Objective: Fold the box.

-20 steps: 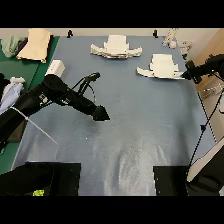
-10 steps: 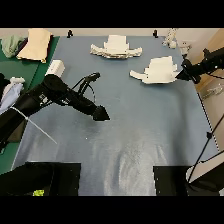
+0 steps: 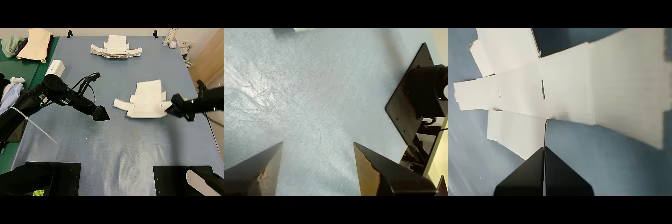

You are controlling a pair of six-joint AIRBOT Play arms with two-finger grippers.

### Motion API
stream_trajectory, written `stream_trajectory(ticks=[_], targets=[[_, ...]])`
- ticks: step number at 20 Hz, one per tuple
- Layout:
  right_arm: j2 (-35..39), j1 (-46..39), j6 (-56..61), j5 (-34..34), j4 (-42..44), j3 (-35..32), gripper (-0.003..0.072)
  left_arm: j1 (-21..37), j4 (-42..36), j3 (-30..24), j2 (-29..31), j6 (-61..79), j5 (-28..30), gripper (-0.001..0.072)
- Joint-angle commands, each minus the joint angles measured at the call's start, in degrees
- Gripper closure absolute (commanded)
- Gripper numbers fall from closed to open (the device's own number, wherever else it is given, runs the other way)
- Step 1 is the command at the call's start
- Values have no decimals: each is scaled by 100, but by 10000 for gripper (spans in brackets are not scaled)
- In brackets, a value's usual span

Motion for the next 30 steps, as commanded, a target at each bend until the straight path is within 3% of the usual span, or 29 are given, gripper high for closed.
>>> stream_trajectory(ticks=[1, 3, 4, 5, 6, 11, 12, 13, 18, 22, 25, 30], targets=[[1757, 162, 638, -343, -48, -1375, 686, -2, 2, 0, -2, 2, 2, 19], [2181, 162, 968, -431, -236, -1633, 680, -2, 2, 0, -2, 2, 2, 19], [2262, 162, 973, -455, -332, -1674, 583, -2, 2, 0, -2, 2, 0, 19], [2271, 162, 973, -481, -457, -1670, 289, -2, 2, 0, -2, 2, 0, 19], [2251, 160, 968, -494, -542, -1661, 173, -2, 2, 0, -2, 2, 0, 19], [1646, -422, 968, -785, -2223, -654, 176, -2, 2, 0, -2, 2, 0, 19], [1416, -660, 938, -931, -2485, -433, 198, -2, 2, 0, -2, 2, 0, 19], [1152, -949, 726, -1029, -2549, -295, 331, -2, 4, 0, -2, 2, 2, 19], [33, -2114, -549, -979, -1451, -293, 347, -2, 2, 0, -2, 2, 0, 19], [-459, -2347, -1576, -892, -487, -483, 348, -2, 2, 0, -2, 2, 2, 20], [-839, -2345, -1904, -581, -297, -802, 348, -2, 2, 0, -2, 2, 2, 20], [-813, -2345, -1952, -450, -297, -841, 348, -2, 2, 0, -2, 2, 2, 19]])
